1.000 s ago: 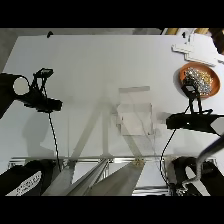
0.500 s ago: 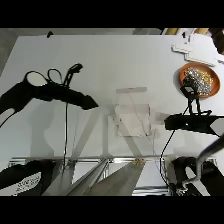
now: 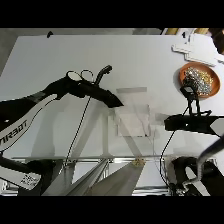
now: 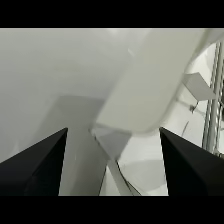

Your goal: Fold the box and place the chain.

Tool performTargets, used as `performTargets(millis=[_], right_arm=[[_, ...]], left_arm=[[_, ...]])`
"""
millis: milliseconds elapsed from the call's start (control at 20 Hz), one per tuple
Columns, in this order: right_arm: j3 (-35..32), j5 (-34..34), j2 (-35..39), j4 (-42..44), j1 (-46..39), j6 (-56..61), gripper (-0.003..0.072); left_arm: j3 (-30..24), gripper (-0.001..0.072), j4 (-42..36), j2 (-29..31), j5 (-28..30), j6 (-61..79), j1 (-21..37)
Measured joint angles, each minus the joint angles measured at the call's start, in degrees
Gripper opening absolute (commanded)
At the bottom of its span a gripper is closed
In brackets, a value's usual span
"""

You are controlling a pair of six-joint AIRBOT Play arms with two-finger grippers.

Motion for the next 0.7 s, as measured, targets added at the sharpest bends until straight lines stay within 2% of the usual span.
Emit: performTargets(millis=[100,150,250,350,450,500,550,700], right_arm=[[0.0,0.1,0.0,0.0,0.0,0.0,0.0021],[0.0,0.1,0.0,0.0,0.0,0.0,0.0021],[0.0,0.1,0.0,0.0,0.0,0.0,0.0021],[0.0,0.1,0.0,0.0,0.0,0.0,0.0021],[0.0,0.1,0.0,0.0,0.0,0.0,0.0021],[0.0,0.0,0.0,0.1,0.0,0.0,0.0022],[0.0,0.1,0.0,0.2,0.0,-0.2,0.0063],[0.2,0.2,0.0,0.1,0.0,-0.1,0.0352]], left_arm=[[1.0,0.06,-1.8,-2.1,-1.3,2.5,-0.6],[1.3,0.0536,-2.6,-2.8,-2.1,3.6,-0.9],[1.6,0.0466,-3.2,-3.8,-3.7,5.8,-1.4],[1.9,0.0298,-4.0,-4.3,-4.7,7.6,-1.9],[1.9,0.0014,-4.7,-4.5,-5.1,8.9,-2.1],[2.0,0.0002,-4.9,-4.7,-5.5,9.5,-2.2],[2.0,0.0002,-5.0,-4.7,-5.9,10.1,-2.3],[2.0,0.0,-4.3,-4.4,-4.9,12.5,-2.2]])
